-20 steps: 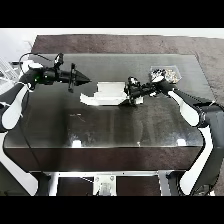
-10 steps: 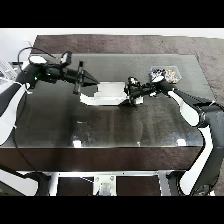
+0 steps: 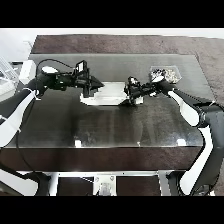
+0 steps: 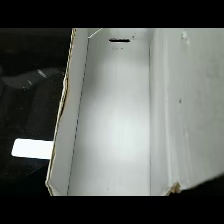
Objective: Fold the box and place the chain.
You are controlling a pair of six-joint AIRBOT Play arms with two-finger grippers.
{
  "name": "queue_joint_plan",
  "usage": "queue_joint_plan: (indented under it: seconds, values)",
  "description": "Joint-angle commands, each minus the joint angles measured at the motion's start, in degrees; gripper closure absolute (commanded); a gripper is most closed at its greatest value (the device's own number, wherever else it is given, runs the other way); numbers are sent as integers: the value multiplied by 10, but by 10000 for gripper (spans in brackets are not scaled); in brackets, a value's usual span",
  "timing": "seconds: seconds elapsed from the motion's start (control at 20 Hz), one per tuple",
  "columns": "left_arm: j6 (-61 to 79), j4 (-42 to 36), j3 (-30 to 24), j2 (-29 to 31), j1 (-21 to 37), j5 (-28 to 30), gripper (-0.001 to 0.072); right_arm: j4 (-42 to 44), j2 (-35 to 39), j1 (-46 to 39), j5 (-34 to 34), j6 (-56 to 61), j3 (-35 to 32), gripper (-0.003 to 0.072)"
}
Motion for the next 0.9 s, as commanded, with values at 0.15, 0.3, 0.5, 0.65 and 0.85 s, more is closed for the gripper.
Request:
queue_joint_plan:
  seconds: [0.15,0.3,0.5,0.65,0.85]
  values:
    - [1,-37,-3,-53,-1,77,691,0,0,0,0,0,0,100]
    - [2,-41,-3,-59,-1,108,691,0,0,0,0,0,0,100]
    - [4,-44,-3,-59,-1,131,691,0,0,0,0,0,0,100]
    - [5,-44,-3,-65,-7,148,691,0,0,0,0,0,0,100]
    - [7,-43,-3,-81,-19,159,690,0,0,0,0,0,0,100]
